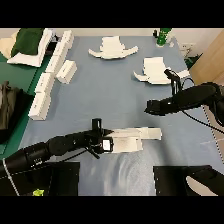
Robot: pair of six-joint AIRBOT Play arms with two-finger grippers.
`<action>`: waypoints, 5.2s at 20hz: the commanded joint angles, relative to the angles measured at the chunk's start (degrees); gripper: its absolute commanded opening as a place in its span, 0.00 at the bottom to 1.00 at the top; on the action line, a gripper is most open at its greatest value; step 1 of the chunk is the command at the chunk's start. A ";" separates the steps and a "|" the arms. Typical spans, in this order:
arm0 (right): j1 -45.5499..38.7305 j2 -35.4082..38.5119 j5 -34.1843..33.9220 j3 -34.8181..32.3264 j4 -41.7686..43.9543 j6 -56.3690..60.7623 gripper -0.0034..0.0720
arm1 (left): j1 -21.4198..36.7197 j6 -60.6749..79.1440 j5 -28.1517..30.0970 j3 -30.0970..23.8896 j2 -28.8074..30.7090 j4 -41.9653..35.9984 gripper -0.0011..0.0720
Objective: Fold the box.
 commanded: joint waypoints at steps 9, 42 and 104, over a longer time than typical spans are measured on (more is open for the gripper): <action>-0.04 0.04 -0.04 -0.02 0.66 0.02 0.23 | -3.76 -7.13 1.05 -0.13 -5.62 0.02 0.03; 0.61 0.02 0.00 -0.02 0.39 -0.26 0.23 | 23.54 -13.49 -41.64 17.46 -18.18 -0.35 0.03; 65.81 -0.85 15.41 -20.37 -49.48 11.87 0.77 | 21.79 -13.53 -42.84 15.52 -18.18 -0.13 0.03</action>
